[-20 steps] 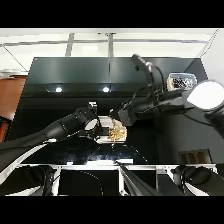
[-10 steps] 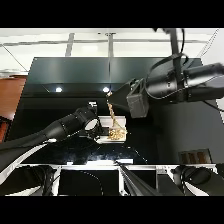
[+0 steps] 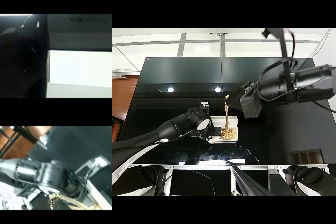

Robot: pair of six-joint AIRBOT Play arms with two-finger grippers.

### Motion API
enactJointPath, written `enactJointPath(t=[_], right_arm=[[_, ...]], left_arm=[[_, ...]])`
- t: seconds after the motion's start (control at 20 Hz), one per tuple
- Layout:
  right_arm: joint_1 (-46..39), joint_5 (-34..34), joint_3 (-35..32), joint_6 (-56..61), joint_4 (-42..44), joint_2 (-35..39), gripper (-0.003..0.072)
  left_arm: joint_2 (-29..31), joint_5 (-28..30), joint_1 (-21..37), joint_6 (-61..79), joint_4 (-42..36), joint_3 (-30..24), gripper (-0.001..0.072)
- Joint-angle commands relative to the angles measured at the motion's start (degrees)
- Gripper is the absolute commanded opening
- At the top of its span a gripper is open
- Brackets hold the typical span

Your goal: Fold the box and place the chain.

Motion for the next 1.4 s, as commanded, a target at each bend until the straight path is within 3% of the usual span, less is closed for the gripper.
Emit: enactJointPath(t=[0.0, 0.15, 0.35, 0.7, 0.8, 0.95, 1.2, 1.3, 1.35], right_arm=[[-0.04, 0.17, -3.34, 0.37, -2.86, -0.04, 0.0007], [0.02, -3.69, -10.54, 1.84, -5.38, -0.04, 0.0008], [1.97, -15.26, -22.77, 2.64, -5.14, -1.20, 0.0010], [2.71, -15.56, -25.73, 3.06, -3.43, -4.92, 0.0021], [2.21, -13.62, -25.68, 3.06, -3.61, -4.85, 0.0379], [-3.34, -7.54, -24.28, 1.07, -3.82, -2.73, 0.0382], [-17.57, -4.17, -23.87, 0.48, -3.82, 5.14, 0.0382], [-19.61, -2.80, -23.87, 0.48, -3.67, 6.21, 0.0382], [-19.61, -2.67, -23.87, 0.48, -3.65, 6.47, 0.0382]], left_arm=[[0.04, -0.02, -0.04, 0.00, 0.02, 0.00, 0.0029], [0.04, -0.02, -0.04, 0.00, 0.02, 0.00, 0.0029], [0.04, -0.20, -0.04, 0.00, 0.02, 0.00, 0.0029], [0.04, -0.20, -0.04, 0.02, -0.02, 0.00, 0.0029], [0.04, -0.20, 0.00, 0.02, -0.02, 0.00, 0.0029], [0.04, -1.79, 0.09, 0.02, 0.04, 0.02, 0.0029], [0.04, -4.48, 0.44, -0.24, 0.09, 2.10, 0.0031], [0.04, -6.67, 0.44, -3.06, 0.96, 4.17, 0.0289], [0.04, -7.26, 0.46, -3.15, 1.77, 5.33, 0.0350]])
